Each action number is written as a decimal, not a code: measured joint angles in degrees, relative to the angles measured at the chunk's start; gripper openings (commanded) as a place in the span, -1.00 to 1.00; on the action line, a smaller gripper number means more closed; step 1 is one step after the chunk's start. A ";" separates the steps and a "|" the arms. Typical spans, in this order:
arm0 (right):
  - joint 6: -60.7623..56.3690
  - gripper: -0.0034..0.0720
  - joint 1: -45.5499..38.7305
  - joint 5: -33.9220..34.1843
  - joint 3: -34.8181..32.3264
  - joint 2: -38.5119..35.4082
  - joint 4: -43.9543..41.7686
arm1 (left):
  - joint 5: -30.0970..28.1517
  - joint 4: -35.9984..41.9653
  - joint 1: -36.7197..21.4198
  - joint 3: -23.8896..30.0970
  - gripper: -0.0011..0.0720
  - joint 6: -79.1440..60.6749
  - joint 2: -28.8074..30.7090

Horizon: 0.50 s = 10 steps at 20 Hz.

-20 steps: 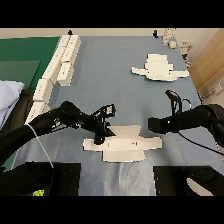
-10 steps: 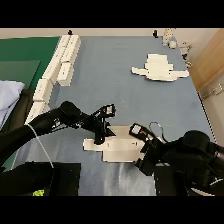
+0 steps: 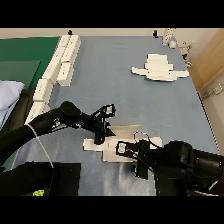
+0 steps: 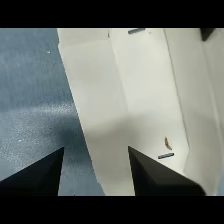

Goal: Fold the box.

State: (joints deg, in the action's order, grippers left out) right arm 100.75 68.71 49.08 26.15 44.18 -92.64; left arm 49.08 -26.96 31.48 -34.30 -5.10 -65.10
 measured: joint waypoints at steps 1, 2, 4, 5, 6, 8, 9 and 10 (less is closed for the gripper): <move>-0.68 0.65 0.61 -0.28 0.00 0.92 1.55 | -0.02 -0.02 0.00 0.00 -0.93 -0.02 0.00; -1.53 0.65 0.98 -0.44 0.00 1.86 3.26 | -0.02 0.00 0.02 0.00 -0.93 0.00 0.00; -3.32 0.65 1.44 -0.72 0.09 3.67 7.26 | -0.02 -0.02 0.02 0.00 -0.93 -0.02 0.00; -4.39 0.65 1.57 -0.96 0.20 4.48 8.98 | 0.00 0.00 0.02 0.00 -0.93 0.00 0.00; -5.40 0.64 1.70 -1.07 0.28 5.09 10.40 | -0.02 0.00 0.00 0.00 -0.93 0.00 0.00; -8.04 0.64 1.86 -1.07 0.72 5.90 13.18 | 0.00 -0.02 0.00 0.00 -0.93 0.00 0.00; -9.49 0.64 1.90 -1.05 1.20 6.12 14.56 | -0.02 0.00 0.00 0.00 -0.93 0.00 0.00; -10.91 0.64 1.90 -0.98 1.75 6.21 15.65 | 0.00 -0.02 0.02 0.00 -0.93 0.00 0.00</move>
